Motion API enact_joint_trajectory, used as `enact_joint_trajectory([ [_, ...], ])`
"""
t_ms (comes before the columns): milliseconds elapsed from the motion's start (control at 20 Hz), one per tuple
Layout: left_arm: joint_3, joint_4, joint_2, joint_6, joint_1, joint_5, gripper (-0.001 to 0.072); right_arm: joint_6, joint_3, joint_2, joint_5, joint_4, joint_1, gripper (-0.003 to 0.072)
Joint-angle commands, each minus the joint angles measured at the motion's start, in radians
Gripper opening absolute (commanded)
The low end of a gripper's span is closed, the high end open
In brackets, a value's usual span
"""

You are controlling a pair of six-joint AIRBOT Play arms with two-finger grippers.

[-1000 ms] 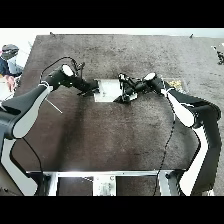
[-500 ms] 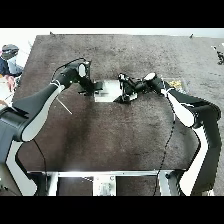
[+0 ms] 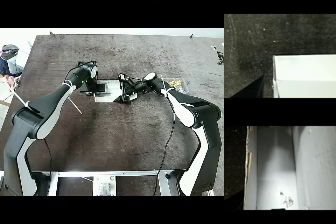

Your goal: Fold the box and place the chain.

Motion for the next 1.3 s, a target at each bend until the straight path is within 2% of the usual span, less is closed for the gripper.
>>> enact_joint_trajectory([
  [0,0.011,0.031,-0.010,-0.036,-0.005,-0.022,0.0152,0.000,0.000,0.000,0.000,0.000,0.001,0.0463],
  [150,0.011,0.031,-0.012,-0.039,-0.005,-0.019,0.0094,0.000,0.000,0.000,0.000,0.000,0.001,0.0464],
  [200,0.011,0.031,-0.012,-0.038,-0.005,-0.020,0.0040,0.000,0.000,0.000,0.000,0.000,0.001,0.0464],
  [350,0.011,0.029,-0.012,-0.033,-0.004,-0.015,0.0011,0.000,0.000,0.000,0.000,0.000,0.001,0.0463],
  [550,0.011,0.020,-0.008,-0.034,-0.004,-0.010,0.0014,0.000,0.000,0.000,0.000,0.000,0.001,0.0464],
  [600,0.014,0.018,-0.003,-0.034,-0.004,-0.014,0.0098,0.000,0.000,0.000,0.000,0.000,0.001,0.0463],
  [650,0.027,0.019,-0.003,-0.016,-0.004,-0.024,0.0325,0.000,0.000,0.000,0.000,0.000,0.001,0.0464],
  [700,0.047,0.019,-0.003,0.040,-0.004,-0.034,0.0383,0.000,0.000,0.000,0.000,0.000,0.001,0.0464],
  [1050,0.164,0.020,-0.002,0.143,0.018,-0.237,0.0383,0.000,0.000,0.000,0.000,0.000,0.001,0.0463],
  [1250,0.166,0.020,0.057,0.288,0.063,-0.265,0.0381,0.000,0.000,0.000,0.001,0.000,0.001,0.0464],
])
